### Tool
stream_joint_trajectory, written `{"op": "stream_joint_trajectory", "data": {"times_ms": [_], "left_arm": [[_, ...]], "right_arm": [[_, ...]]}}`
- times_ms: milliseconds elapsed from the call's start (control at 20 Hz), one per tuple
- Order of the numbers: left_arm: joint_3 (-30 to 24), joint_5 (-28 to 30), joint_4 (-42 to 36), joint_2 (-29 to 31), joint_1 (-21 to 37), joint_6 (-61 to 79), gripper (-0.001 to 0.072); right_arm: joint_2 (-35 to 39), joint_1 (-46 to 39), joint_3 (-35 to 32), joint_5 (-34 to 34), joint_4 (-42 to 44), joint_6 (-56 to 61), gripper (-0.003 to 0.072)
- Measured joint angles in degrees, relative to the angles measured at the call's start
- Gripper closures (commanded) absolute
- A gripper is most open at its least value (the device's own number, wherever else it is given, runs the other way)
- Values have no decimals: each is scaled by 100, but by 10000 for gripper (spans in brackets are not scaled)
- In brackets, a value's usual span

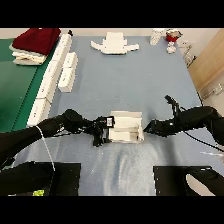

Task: Fold the box.

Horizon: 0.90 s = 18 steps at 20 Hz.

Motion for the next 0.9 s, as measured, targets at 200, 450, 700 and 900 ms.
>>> {"op": "stream_joint_trajectory", "data": {"times_ms": [200,450,700,900], "left_arm": [[0,0,0,0,0,0,254],[0,0,0,0,0,0,254],[0,0,0,0,0,0,254],[0,0,-2,0,0,0,254]], "right_arm": [[22,251,50,0,66,0,254],[-92,1069,125,424,-208,542,256],[-455,2164,634,658,-1379,2052,257],[-859,3206,1202,560,-2885,3967,256]]}}
